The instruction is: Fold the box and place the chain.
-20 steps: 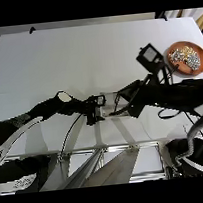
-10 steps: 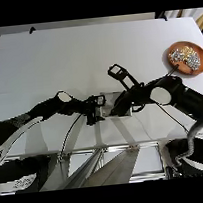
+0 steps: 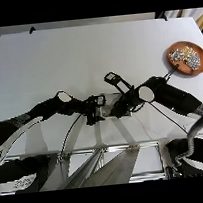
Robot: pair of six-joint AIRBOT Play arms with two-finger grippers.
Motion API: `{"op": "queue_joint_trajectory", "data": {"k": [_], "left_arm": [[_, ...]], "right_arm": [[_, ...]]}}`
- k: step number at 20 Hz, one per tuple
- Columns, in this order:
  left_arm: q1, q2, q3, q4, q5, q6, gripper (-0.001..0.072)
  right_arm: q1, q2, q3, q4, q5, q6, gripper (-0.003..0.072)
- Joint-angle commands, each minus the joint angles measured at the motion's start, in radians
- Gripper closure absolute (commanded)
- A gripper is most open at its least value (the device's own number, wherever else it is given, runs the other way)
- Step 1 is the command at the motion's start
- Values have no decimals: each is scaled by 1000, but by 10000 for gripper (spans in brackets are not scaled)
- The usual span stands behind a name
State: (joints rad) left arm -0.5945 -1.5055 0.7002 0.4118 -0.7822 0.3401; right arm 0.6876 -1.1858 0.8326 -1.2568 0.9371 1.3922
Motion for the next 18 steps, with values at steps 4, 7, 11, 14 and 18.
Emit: {"op": "queue_joint_trajectory", "data": {"k": [4,7,11,14,18], "left_arm": [[0,0,0,0,0,0,456],[0,0,0,0,0,0,456],[0,0,0,0,0,0,456],[0,0,0,0,0,0,456],[0,0,0,0,0,0,456]], "right_arm": [[0,174,0,-77,89,43,463],[-34,315,0,-225,169,154,473],[-179,360,-1,-351,360,179,471],[-290,324,-26,-389,314,179,472],[-385,182,-69,-388,174,183,467]]}}
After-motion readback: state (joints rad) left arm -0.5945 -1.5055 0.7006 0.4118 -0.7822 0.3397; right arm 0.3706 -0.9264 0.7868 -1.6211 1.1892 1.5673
